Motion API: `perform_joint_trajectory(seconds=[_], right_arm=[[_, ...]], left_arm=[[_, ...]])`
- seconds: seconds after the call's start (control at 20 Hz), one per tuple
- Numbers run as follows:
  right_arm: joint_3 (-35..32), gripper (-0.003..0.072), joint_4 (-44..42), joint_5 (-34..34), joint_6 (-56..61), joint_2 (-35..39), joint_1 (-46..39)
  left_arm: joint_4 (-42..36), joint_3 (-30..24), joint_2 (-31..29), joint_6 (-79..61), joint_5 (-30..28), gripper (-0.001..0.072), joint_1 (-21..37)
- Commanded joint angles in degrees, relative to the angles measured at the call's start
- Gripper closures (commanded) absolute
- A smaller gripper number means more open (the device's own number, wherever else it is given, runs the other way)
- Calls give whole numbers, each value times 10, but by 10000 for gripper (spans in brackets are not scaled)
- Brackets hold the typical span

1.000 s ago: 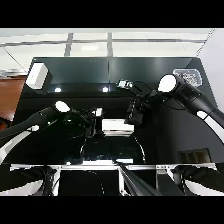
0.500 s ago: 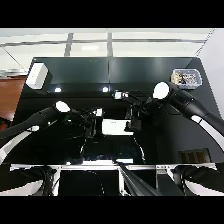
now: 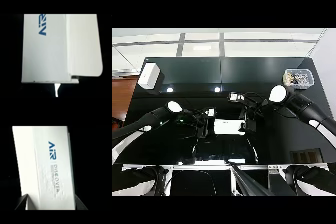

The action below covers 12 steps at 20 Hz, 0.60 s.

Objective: Fold the box and place the chain.

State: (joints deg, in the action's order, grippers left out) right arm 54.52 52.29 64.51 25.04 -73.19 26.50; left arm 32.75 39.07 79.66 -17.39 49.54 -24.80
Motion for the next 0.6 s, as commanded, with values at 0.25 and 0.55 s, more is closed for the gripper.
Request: perform_joint_trajectory(seconds=[0.25,0.55], right_arm=[[-6,214,-12,-32,-17,4,6],[-6,216,-12,-19,-17,4,7]], left_arm=[[0,0,0,0,0,221,0],[0,0,0,0,0,221,0]])
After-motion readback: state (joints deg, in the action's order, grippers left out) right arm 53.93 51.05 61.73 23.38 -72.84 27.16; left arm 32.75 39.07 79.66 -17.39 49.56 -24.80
